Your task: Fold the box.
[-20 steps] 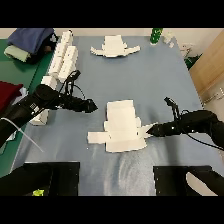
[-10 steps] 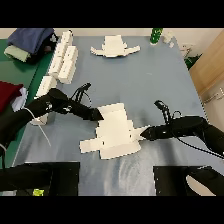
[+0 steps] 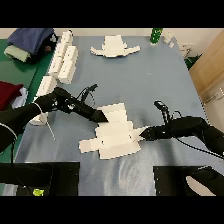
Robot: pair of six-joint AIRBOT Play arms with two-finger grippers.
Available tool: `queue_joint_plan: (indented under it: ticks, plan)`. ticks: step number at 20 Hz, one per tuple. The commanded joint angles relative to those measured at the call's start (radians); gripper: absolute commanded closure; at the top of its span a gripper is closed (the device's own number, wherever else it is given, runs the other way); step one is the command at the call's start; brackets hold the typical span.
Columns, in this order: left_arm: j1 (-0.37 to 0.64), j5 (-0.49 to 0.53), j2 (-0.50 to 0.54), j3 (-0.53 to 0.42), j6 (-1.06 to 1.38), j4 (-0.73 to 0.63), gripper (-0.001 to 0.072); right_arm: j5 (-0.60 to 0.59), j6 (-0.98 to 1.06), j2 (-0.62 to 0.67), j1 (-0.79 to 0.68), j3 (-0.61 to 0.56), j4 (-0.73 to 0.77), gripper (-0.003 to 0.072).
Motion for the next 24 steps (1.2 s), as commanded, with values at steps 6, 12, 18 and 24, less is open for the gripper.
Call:
queue_joint_plan:
  ticks: [6,12,18,24]
  plan:
    - [0.001,-0.062,-0.011,0.007,0.110,-0.003,0.0698,-0.001,0.002,0.001,0.001,0.000,0.000,0.0686]
    - [0.001,-0.058,-0.010,0.008,0.302,-0.080,0.0698,0.017,0.002,0.001,-0.002,0.024,-0.074,0.0676]
    - [-0.024,-0.016,0.013,0.048,0.550,-0.136,0.0699,0.065,0.271,0.001,-0.075,0.206,-0.380,0.0218]
    - [-0.123,0.198,0.114,0.050,0.692,-0.048,0.0700,0.087,0.501,0.000,-0.180,0.289,-0.471,0.0218]
